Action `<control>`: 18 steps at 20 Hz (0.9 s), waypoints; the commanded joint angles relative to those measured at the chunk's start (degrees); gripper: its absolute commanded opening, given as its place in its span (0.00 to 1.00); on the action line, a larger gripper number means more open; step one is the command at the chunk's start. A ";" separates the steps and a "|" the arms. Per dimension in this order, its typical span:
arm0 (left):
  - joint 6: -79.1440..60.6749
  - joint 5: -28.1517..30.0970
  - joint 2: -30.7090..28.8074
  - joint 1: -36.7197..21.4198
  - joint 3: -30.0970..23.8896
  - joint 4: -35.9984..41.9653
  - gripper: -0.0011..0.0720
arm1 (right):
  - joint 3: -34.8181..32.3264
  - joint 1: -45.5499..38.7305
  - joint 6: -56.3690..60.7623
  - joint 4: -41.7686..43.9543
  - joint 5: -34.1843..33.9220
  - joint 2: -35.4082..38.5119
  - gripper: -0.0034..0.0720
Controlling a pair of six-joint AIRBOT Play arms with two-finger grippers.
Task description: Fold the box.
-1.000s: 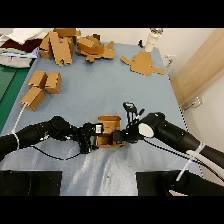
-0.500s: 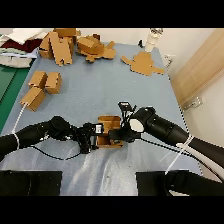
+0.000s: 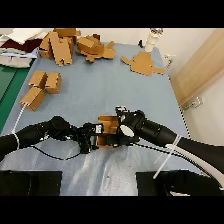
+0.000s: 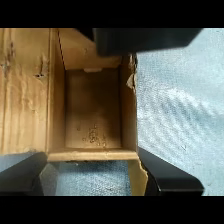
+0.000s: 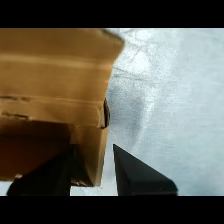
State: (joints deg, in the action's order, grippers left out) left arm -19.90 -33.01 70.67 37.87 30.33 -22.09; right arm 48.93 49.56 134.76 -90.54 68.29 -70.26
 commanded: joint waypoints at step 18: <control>0.00 0.02 0.04 0.04 0.04 0.02 0.67 | 4.09 0.20 6.91 -3.54 2.19 -8.17 0.25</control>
State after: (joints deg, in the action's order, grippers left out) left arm -19.88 -33.01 70.67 37.87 30.33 -22.04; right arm 52.95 49.71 141.47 -94.24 69.95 -77.52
